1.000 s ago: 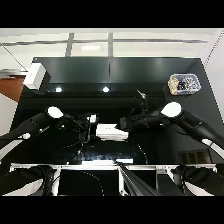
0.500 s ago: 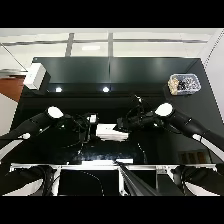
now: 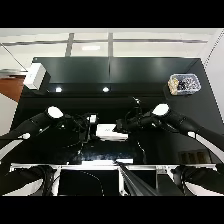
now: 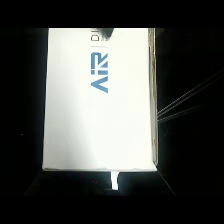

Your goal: Fold the box and place the chain.

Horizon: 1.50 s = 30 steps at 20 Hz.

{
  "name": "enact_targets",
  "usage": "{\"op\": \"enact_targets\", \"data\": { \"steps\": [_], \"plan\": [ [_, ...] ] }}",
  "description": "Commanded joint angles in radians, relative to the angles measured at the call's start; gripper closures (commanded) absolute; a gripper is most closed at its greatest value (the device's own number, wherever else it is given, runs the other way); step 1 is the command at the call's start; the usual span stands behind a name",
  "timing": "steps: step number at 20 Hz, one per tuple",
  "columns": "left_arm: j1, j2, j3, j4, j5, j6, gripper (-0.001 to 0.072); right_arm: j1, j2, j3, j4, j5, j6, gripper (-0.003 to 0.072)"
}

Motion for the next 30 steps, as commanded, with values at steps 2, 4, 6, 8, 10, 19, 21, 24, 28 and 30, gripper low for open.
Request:
{"op": "enact_targets", "data": {
  "steps": [2, 4, 6, 8, 10, 19, 21, 24, 28, 30],
  "plan": [
    [0.000, 0.000, 0.000, -0.002, 0.000, -0.002, 0.0228, -0.024, 0.018, 0.031, -0.009, 0.080, -0.071, 0.0647],
    [0.002, 0.000, 0.000, -0.001, 0.001, -0.002, 0.0224, -0.073, 0.078, 0.069, -0.042, 0.135, -0.072, 0.0647],
    [0.013, 0.008, 0.000, 0.007, 0.003, -0.004, 0.0094, -0.138, 0.162, 0.100, -0.104, 0.164, -0.069, 0.0647],
    [0.039, 0.042, 0.001, 0.008, 0.003, -0.043, -0.0006, -0.212, 0.240, 0.108, -0.152, 0.178, -0.054, 0.0647],
    [0.075, 0.096, 0.001, 0.007, -0.008, -0.047, -0.0007, -0.277, 0.286, 0.108, -0.183, 0.190, -0.041, 0.0647],
    [0.074, 0.224, 0.034, 0.047, -0.085, -0.229, -0.0006, -0.308, 0.294, 0.108, -0.205, 0.106, -0.065, 0.0647],
    [0.021, 0.181, 0.087, 0.047, -0.083, -0.229, -0.0006, -0.308, 0.294, 0.108, -0.208, 0.105, -0.065, 0.0647],
    [-0.079, 0.079, 0.186, 0.048, -0.076, -0.225, -0.0006, -0.308, 0.294, 0.108, -0.210, 0.105, -0.065, 0.0647],
    [-0.151, -0.043, 0.287, 0.047, -0.082, -0.220, -0.0003, -0.322, 0.294, 0.108, -0.317, 0.072, -0.059, 0.0647],
    [-0.146, -0.076, 0.296, 0.053, -0.108, -0.143, 0.0003, -0.354, 0.294, 0.108, -0.325, 0.071, -0.056, 0.0647]
  ]
}}
